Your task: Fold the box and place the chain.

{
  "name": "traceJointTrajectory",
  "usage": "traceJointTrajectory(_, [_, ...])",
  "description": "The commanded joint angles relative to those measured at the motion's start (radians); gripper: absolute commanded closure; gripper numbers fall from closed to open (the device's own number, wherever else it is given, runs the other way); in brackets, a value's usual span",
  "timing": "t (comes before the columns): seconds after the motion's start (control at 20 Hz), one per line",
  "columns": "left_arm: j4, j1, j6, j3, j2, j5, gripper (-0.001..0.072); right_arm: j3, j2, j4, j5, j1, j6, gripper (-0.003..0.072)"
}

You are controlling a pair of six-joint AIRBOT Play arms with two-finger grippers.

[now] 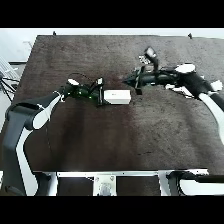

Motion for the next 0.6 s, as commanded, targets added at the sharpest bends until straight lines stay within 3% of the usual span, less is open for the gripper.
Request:
traceJointTrajectory(0.0, [0.000, 0.000, 0.001, 0.000, 0.000, 0.001, 0.0295, -0.117, 0.186, 0.018, 0.000, -0.066, 0.067, 0.0686])
traceJointTrajectory(0.25, [0.000, 0.000, 0.001, 0.000, 0.000, 0.000, 0.0295, -0.481, 0.406, 0.020, -0.129, -0.174, 0.070, 0.0685])
traceJointTrajectory(0.45, [-0.005, -0.001, 0.002, 0.000, 0.000, -0.003, 0.0306, -0.650, 0.437, 0.020, -0.144, -0.214, 0.070, 0.0685])
traceJointTrajectory(0.5, [-0.021, 0.001, 0.000, 0.003, 0.003, 0.000, 0.0598, -0.668, 0.437, 0.020, -0.146, -0.214, 0.069, 0.0685])
traceJointTrajectory(0.55, [-0.029, 0.010, 0.004, 0.005, 0.010, 0.005, 0.0688, -0.673, 0.437, 0.020, -0.146, -0.217, 0.069, 0.0685])
